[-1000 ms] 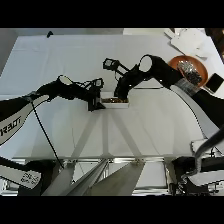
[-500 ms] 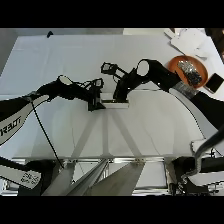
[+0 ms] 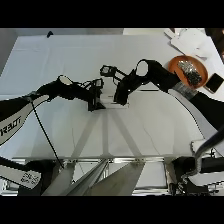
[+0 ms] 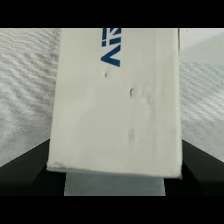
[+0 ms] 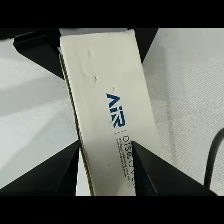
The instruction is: Fold the box and place the chain.
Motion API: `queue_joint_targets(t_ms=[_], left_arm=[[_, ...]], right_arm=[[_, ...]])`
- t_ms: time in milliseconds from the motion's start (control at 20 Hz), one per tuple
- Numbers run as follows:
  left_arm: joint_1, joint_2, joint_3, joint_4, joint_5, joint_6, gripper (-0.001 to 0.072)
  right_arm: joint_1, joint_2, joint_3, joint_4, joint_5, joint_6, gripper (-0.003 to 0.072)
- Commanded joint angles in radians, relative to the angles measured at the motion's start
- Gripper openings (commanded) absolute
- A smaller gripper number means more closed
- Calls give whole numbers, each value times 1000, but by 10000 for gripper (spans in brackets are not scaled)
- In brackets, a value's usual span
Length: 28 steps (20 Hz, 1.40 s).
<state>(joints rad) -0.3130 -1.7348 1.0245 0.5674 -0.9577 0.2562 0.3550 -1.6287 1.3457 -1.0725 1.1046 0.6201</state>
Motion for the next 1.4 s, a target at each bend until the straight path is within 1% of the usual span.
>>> queue_joint_targets(t_ms=[0, 200, 250, 300, 350, 550, 650, 750, 800, 850, 900, 950, 1050, 1150, 1250, 1350], left_arm=[[0, 0, 0, -2, 0, -2, 113], [0, 0, 0, -2, 0, -2, 113], [0, 0, 0, -2, 0, -2, 113], [0, 0, 0, -2, 0, -2, 113], [0, 0, 0, -2, 0, -2, 113], [0, 0, 0, -2, 0, -2, 113], [0, 0, 0, -2, 0, -2, 113], [0, 0, 0, -2, 0, -2, 113], [0, 0, 0, -2, 0, -2, 113], [0, 0, 0, -2, 0, -2, 113], [0, 0, 0, -2, 0, -2, 113], [0, 0, 0, -2, 0, -2, 113], [0, 0, 0, -2, 0, -2, 113], [0, 0, 0, -2, 0, -2, 113], [0, 0, 0, -2, 0, -3, 113], [0, 0, 0, -2, 0, -2, 113]], right_arm=[[1, 0, -18, 7, 28, 3, 339], [1, 2, -33, 7, 26, 3, 343], [1, 5, -33, 7, 18, 3, 363], [1, 11, -33, 8, 5, 3, 406], [1, 20, -33, 7, -1, 3, 414], [1, 82, -33, 9, -39, 11, 410], [-4, 121, -33, 44, -77, 95, 404], [-11, 132, -33, 158, -100, 170, 387], [-13, 127, -33, 219, -103, 186, 363], [-12, 122, -33, 261, -109, 187, 229], [-12, 114, -33, 291, -116, 191, 44], [-12, 102, -33, 306, -131, 211, 13], [-19, 56, -33, 303, -163, 294, 13], [-24, 1, -33, 327, -163, 402, 10], [-21, -37, -33, 374, -155, 415, 9], [-20, -69, -33, 375, -155, 416, 9]])
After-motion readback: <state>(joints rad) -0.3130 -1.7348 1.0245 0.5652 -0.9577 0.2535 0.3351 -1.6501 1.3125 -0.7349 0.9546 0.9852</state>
